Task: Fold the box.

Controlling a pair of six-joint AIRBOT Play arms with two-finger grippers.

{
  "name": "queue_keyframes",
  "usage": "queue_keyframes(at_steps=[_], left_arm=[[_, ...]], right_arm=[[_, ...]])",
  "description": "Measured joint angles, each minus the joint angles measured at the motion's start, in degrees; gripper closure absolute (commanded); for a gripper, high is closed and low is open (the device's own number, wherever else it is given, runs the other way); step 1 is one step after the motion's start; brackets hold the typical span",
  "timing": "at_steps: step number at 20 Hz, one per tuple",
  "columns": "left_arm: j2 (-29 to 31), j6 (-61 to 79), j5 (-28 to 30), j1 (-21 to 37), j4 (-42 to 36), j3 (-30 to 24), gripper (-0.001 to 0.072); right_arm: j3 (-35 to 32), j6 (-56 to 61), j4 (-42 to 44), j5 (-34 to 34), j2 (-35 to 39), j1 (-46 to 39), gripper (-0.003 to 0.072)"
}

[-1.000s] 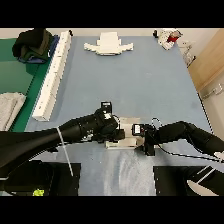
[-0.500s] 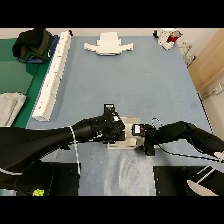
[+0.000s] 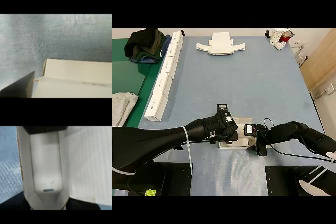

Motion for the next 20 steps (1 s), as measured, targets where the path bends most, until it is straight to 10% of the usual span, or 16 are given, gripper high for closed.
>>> queue_keyframes(at_steps=[2,4,7,9,11,19,20], left_arm=[[0.0,0.2,-0.35,0.0,-0.02,-0.02,0.0341],[-0.02,0.22,-0.55,0.0,-0.09,-0.02,0.0642],[0.0,0.42,-0.61,0.0,-0.02,-0.02,0.0696],[0.0,0.42,-0.63,0.0,-0.02,0.0,0.0666],[-0.04,0.61,-0.72,0.0,0.04,-0.02,0.0159],[5.22,5.46,-4.52,0.0,-0.52,1.27,0.0129],[7.39,7.06,-6.27,0.0,-0.59,1.66,0.0212]], right_arm=[[0.0,0.0,0.0,0.0,0.0,0.0,0.0209],[0.0,0.0,0.0,0.0,0.0,0.0,0.0209],[0.02,0.02,0.0,0.0,0.0,0.0,0.0208],[0.0,0.02,0.0,0.0,0.0,0.0,0.0208],[0.0,0.0,0.0,0.0,0.0,0.0,0.0208],[0.02,0.02,0.0,0.0,0.0,0.0,0.0209],[0.02,0.02,-0.02,0.0,0.0,0.0,0.0208]])
